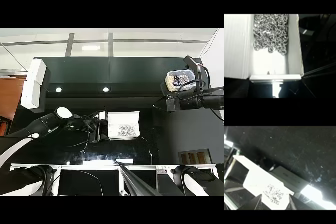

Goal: Fold the box and place the chain.

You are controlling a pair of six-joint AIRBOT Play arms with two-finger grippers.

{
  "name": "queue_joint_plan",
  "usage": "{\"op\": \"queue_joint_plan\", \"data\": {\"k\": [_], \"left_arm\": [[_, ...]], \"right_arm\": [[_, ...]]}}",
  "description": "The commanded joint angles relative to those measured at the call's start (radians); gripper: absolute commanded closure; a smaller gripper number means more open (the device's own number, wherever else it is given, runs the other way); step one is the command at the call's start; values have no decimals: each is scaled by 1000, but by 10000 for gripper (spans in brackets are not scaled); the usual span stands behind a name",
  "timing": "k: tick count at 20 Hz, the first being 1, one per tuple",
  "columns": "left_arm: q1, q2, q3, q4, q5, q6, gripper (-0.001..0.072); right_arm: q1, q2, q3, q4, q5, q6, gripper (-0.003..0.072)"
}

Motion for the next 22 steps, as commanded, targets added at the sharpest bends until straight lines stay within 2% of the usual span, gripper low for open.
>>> {"op": "queue_joint_plan", "data": {"k": [1, 4, 6, 7, 8, 10, 15, 18, 22], "left_arm": [[-35, -4, 6, 3, 56, -26, 8], [-41, -4, 7, 4, 91, -55, 50], [-41, -4, 7, 5, 88, -55, 298], [-41, -3, 8, 14, 86, -54, 355], [-41, -3, 9, 36, 85, -54, 355], [-41, -3, 9, 42, 83, -54, 356], [-42, -3, 9, 42, 83, -54, 355], [-42, -3, 9, 42, 88, -54, 356], [-42, -3, 8, 42, 91, -54, 355]], "right_arm": [[0, 0, 1, -1, 0, 0, 279], [0, 0, 1, -3, 0, 0, 278], [0, 0, 1, -19, -13, 0, 275], [2, 0, 1, -58, -36, 9, 68], [13, 0, 1, -109, -51, 9, -34], [56, -8, 1, -179, -98, 32, -34], [173, -153, 1, -150, -221, 49, -34], [203, -266, 1, -34, -192, -66, -34], [221, -295, 1, -10, -84, -346, -34]]}}
